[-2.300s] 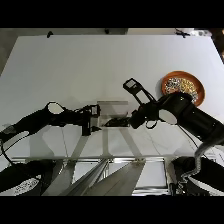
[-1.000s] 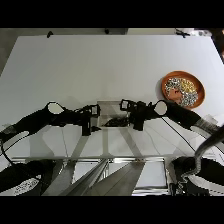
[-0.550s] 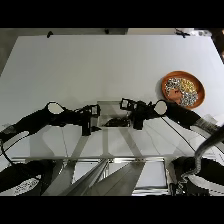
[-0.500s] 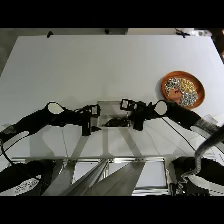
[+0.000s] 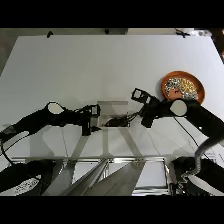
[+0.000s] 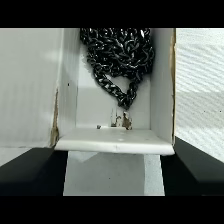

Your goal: Fold the box and place the chain.

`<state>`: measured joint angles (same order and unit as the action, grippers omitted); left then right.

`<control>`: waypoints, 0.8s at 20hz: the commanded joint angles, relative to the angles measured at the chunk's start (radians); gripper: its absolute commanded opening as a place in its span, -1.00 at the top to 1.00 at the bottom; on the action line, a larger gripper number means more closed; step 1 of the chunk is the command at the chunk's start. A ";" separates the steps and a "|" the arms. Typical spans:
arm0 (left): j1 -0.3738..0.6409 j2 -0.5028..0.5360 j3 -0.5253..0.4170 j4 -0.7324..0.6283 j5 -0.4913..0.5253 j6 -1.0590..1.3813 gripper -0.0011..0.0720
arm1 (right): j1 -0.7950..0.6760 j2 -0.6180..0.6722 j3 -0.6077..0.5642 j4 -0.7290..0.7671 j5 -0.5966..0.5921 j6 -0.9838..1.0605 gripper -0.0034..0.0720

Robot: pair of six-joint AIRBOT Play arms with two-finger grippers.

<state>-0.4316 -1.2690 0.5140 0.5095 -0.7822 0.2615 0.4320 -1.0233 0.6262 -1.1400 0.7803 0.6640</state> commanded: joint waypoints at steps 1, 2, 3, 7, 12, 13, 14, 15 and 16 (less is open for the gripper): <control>0.000 0.000 0.000 0.000 0.000 0.000 0.73 | 0.029 0.139 0.001 -0.008 0.012 0.125 0.88; 0.000 0.000 0.000 0.000 0.000 0.000 0.73 | 0.048 0.167 0.001 0.000 0.010 0.148 0.88; 0.000 0.000 0.000 0.000 0.000 0.000 0.73 | 0.075 0.192 0.001 0.014 0.003 0.173 0.88; 0.000 0.000 0.000 0.000 0.000 0.000 0.73 | 0.194 0.212 0.001 0.143 -0.105 0.202 0.88; 0.000 0.000 0.000 0.000 0.000 0.000 0.73 | 0.301 0.203 0.000 0.314 -0.304 0.204 0.88; 0.000 0.000 0.000 0.000 0.000 0.000 0.73 | 0.315 0.195 0.000 0.357 -0.329 0.204 0.88; 0.000 0.000 0.000 0.000 0.000 0.000 0.73 | 0.327 0.180 0.001 0.396 -0.347 0.204 0.88; 0.000 0.000 0.000 0.000 0.000 0.000 0.73 | 0.337 0.158 0.000 0.428 -0.356 0.204 0.88; 0.000 0.000 0.000 0.000 0.000 0.000 0.73 | 0.342 0.127 0.001 0.444 -0.354 0.204 0.88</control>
